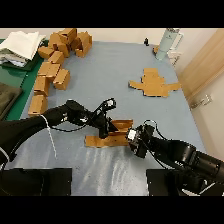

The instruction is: Fold the box.

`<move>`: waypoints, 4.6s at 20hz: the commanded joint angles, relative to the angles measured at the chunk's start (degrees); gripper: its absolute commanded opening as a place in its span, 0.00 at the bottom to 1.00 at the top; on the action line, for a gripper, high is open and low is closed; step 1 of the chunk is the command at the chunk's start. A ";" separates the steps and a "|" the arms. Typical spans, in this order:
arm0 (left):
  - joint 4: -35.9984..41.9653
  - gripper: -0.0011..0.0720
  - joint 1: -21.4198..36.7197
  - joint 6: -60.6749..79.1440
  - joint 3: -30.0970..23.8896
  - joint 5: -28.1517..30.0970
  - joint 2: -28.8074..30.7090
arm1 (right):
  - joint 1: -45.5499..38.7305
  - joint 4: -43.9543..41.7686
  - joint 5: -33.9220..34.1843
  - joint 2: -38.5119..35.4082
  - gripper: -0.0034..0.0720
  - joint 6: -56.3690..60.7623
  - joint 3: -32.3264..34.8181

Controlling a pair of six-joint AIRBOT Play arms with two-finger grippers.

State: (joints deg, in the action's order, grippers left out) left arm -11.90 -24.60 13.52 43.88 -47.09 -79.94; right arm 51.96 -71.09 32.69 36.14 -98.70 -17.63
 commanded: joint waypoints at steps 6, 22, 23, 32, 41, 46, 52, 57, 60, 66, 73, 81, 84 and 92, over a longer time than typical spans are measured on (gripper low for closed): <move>0.00 0.03 -0.04 0.00 -0.02 0.00 0.00 | -17.70 -43.52 -2.27 2.82 1.00 -53.86 -0.17; 0.09 0.03 -0.07 0.00 -0.02 0.00 0.00 | -29.03 -56.48 15.41 21.88 1.00 -73.40 -10.84; 0.09 0.03 -0.04 0.00 -0.02 0.00 0.00 | -29.03 -56.00 15.41 21.88 1.00 -73.42 -10.86; 0.09 0.03 -0.04 0.00 -0.02 0.00 0.00 | -29.00 -55.60 15.17 22.62 1.00 -73.42 -10.86; 0.11 0.03 -0.04 0.00 -0.02 0.00 0.00 | -28.70 -55.49 13.60 25.33 1.00 -73.42 -10.86; 0.11 0.03 -0.07 0.00 -0.02 0.00 0.00 | -27.91 -55.36 12.83 25.35 1.00 -73.42 -10.86; 0.11 0.03 -0.04 0.00 -0.02 0.00 0.00 | -27.91 -55.10 13.46 26.21 0.80 -73.42 -10.73; 0.11 0.03 -0.07 0.00 -0.02 0.00 0.00 | -27.91 -55.15 13.49 26.69 0.80 -73.42 -10.75; 0.11 0.03 -0.07 0.00 -0.02 0.00 0.00 | -27.93 -55.15 13.44 26.64 0.80 -73.42 -10.75; 0.11 0.03 -0.07 0.00 -0.02 0.00 -0.02 | -27.93 -55.12 13.46 26.64 0.80 -73.42 -10.75; 0.13 0.03 -0.07 0.00 -0.02 0.00 -0.02 | -27.91 -55.12 13.46 26.64 0.80 -73.42 -10.75; 0.31 0.04 0.09 -0.04 -0.02 0.74 0.00 | -27.93 -55.12 13.46 26.64 0.80 -73.42 -10.73; 0.15 0.54 0.96 -2.62 0.00 0.68 0.07 | -27.93 -55.15 13.49 26.64 0.80 -73.42 -10.75; -22.47 0.76 6.01 -32.85 0.00 -2.71 8.68 | -27.93 -55.12 13.53 26.64 0.80 -73.42 -10.75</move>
State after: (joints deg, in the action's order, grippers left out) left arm -21.15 -20.03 -5.50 43.81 -47.62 -75.31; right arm 23.99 -126.21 46.19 62.81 -172.09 -28.40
